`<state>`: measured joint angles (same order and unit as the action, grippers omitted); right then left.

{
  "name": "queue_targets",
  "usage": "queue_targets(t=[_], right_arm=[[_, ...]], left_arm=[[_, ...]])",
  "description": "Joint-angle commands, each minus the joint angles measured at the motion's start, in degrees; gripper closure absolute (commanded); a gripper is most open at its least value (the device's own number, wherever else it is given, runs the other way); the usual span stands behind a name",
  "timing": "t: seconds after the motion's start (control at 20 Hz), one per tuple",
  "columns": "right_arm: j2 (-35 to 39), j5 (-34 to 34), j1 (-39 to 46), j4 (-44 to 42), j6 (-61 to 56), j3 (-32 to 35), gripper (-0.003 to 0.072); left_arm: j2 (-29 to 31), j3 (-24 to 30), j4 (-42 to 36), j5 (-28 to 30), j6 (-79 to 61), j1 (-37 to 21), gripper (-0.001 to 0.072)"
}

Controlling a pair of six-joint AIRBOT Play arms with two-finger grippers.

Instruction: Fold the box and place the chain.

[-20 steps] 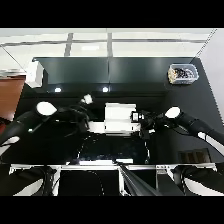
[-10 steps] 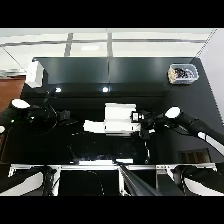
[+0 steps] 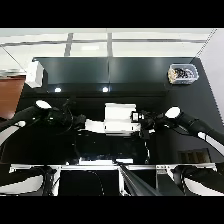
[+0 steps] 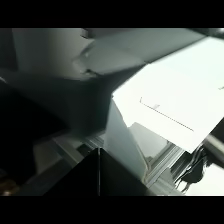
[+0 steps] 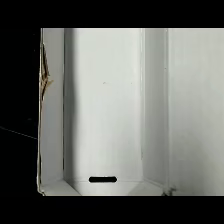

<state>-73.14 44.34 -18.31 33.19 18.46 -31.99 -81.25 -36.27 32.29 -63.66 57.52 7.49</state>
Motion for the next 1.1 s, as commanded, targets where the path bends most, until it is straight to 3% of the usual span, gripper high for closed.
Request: queue_targets(t=[0.0, 0.1, 0.15, 0.2, 0.3, 0.35, 0.6, 0.8, 1.05], right_arm=[[0.02, 0.0, 0.0, 0.0, 0.0, -0.02, 0.0529], [0.02, 0.0, 0.0, 0.0, 0.0, -0.02, 0.0529], [0.02, 0.0, 0.0, -0.02, 0.0, -0.02, 0.0529], [0.02, 0.0, 0.0, 0.0, 0.0, -0.02, 0.0529], [0.02, 0.0, 0.0, 0.0, 0.0, -0.02, 0.0529], [0.02, 0.0, 0.0, -0.02, 0.0, -0.02, 0.0529], [0.02, 0.0, 0.0, 0.0, 0.0, -0.02, 0.0529], [0.02, 0.02, 0.0, 0.0, 0.0, -0.02, 0.0529], [0.02, 0.0, 0.0, 0.0, 0.0, -0.02, 0.0529]], left_arm=[[-0.42, -1.44, -1.09, -1.57, -4.72, 3.34, 0.068], [-0.42, -1.81, -1.49, -1.6, -4.92, 3.69, 0.067], [-0.42, -2.03, -1.51, -1.9, -5.14, 3.69, 0.0603], [-0.44, -2.43, -1.51, -2.67, -5.73, 3.69, 0.0492], [-0.44, -3.17, -1.64, -3.56, -6.21, 3.76, 0.0188], [-0.44, -3.5, -1.79, -3.87, -6.21, 3.89, 0.0094], [-0.46, -6.16, -0.94, -3.5, -6.29, 8.68, 0.0072], [-0.46, -10.51, 6.19, -0.61, 3.43, 12.98, 0.0072], [-0.46, -12.46, 6.93, 1.92, 8.98, 14.71, 0.0072]])
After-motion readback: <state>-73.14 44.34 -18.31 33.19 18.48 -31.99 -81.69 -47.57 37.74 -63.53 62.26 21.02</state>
